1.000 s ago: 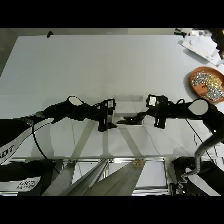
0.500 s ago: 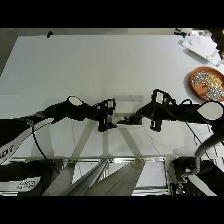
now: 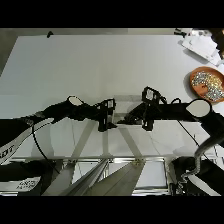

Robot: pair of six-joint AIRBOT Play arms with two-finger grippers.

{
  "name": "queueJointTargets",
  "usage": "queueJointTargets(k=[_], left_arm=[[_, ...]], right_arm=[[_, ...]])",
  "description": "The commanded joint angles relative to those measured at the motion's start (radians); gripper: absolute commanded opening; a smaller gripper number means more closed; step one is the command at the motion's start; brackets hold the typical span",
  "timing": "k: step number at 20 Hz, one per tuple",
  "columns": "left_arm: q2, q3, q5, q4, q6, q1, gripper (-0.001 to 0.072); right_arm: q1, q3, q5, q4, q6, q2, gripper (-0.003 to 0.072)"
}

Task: Fold the box and place the chain.

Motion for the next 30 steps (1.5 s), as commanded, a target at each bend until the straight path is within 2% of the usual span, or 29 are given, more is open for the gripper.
queueJointTargets(k=[1,3,6,7,8,11,15,18,21,24,30], left_arm=[[0.0,0.0,0.0,0.0,0.0,0.0,0.0272],[0.0,0.0,0.0,0.0,0.0,0.0,0.0272],[0.0,0.0,0.0,0.0,0.0,0.0,0.0272],[0.0,0.0,0.0,0.0,0.0,0.0,0.0272],[0.0,0.0,0.0,0.0,0.0,0.0,0.0272],[0.0,0.0,0.0,0.0,0.0,0.0,0.0272],[0.0,0.0,0.0,0.0,0.0,0.0,0.0272],[0.0,0.0,0.0,0.0,0.0,0.0,0.0272],[0.0,0.0,0.0,0.0,0.0,0.0,0.0272],[0.0,0.0,0.0,0.0,0.0,0.0,0.0272],[0.0,0.0,0.0,0.0,0.0,0.0,0.0272]], right_arm=[[0.006,0.001,-0.038,-0.01,0.051,-0.11,0.0027],[0.005,0.001,-0.032,-0.011,0.055,-0.153,0.0128],[0.005,0.001,-0.031,-0.068,0.103,-0.172,0.0148],[0.005,0.001,-0.019,-0.09,0.113,-0.172,0.0214],[0.005,0.002,-0.01,-0.115,0.145,-0.171,0.0247],[-0.044,0.02,0.065,-0.13,0.174,-0.148,0.0245],[-0.181,0.025,0.142,-0.13,0.104,-0.035,0.0245],[-0.246,0.024,0.166,-0.243,0.061,-0.005,0.0244],[-0.258,0.008,0.185,-0.367,0.018,-0.028,0.0246],[-0.258,0.004,0.195,-0.367,-0.104,-0.101,0.0302],[-0.168,0.004,0.153,-0.369,-0.194,-0.216,0.0299]])
